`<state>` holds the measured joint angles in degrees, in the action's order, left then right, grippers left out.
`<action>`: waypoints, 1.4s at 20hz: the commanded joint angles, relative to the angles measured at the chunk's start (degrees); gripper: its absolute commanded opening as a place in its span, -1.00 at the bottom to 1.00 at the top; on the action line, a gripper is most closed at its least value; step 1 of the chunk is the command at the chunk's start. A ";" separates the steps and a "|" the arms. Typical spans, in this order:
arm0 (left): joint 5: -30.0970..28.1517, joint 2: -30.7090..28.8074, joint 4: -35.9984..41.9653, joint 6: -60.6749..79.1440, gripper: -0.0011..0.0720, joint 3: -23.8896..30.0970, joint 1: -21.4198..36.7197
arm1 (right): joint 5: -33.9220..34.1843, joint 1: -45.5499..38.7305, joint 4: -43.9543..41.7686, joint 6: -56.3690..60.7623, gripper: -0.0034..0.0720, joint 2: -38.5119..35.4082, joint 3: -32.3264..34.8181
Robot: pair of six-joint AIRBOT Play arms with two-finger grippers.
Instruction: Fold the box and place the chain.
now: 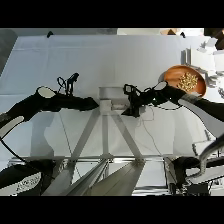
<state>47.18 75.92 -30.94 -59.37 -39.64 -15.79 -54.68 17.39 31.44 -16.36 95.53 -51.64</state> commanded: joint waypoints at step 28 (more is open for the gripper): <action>-1.75 -13.16 -25.49 -9.51 -0.95 0.11 4.57 | 0.00 -0.02 -0.02 0.00 0.48 -0.04 0.02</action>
<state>43.97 63.75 -45.47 -61.67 -39.55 -13.52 -54.65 17.39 31.44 -16.38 95.53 -51.64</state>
